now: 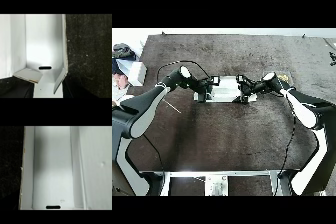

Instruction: Fold the box and place the chain.

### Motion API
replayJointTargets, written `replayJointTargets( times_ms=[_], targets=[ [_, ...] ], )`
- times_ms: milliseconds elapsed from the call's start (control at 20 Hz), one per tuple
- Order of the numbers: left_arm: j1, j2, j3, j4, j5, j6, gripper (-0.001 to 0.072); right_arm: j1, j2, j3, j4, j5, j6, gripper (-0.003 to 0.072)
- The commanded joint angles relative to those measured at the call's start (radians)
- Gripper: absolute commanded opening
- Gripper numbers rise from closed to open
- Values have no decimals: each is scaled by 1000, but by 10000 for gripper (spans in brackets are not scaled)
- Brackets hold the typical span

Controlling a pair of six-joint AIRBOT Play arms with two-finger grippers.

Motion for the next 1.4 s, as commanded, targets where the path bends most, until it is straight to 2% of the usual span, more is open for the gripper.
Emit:
replayJointTargets(
  times_ms=[0, 650, 700, 750, 900, 950, 1000, 1350],
  targets=[
    [1, 3, 9, 2, -13, 16, 343, 1, 0, 0, 0, 0, 0, 472],
    [4, 2, 13, 36, -10, 6, 343, 1, 0, 0, 0, 0, 1, 473],
    [4, 2, 13, 36, -10, 6, 326, 1, 0, 0, 0, 0, 1, 472],
    [4, 2, 13, 31, -11, 8, 213, 1, 0, 0, 0, 0, 0, 472],
    [3, 2, 13, 7, -11, 8, 212, 1, 0, 0, 0, 0, 0, 472],
    [3, -1, 13, -6, -12, 9, 180, 1, 0, 0, 0, 0, 1, 472],
    [3, -4, 13, -27, -11, 10, 111, 1, 0, 0, 0, 0, 0, 472],
    [3, -6, 11, -175, -22, 95, 114, 1, 0, 0, 0, 0, 0, 472]
  ],
)
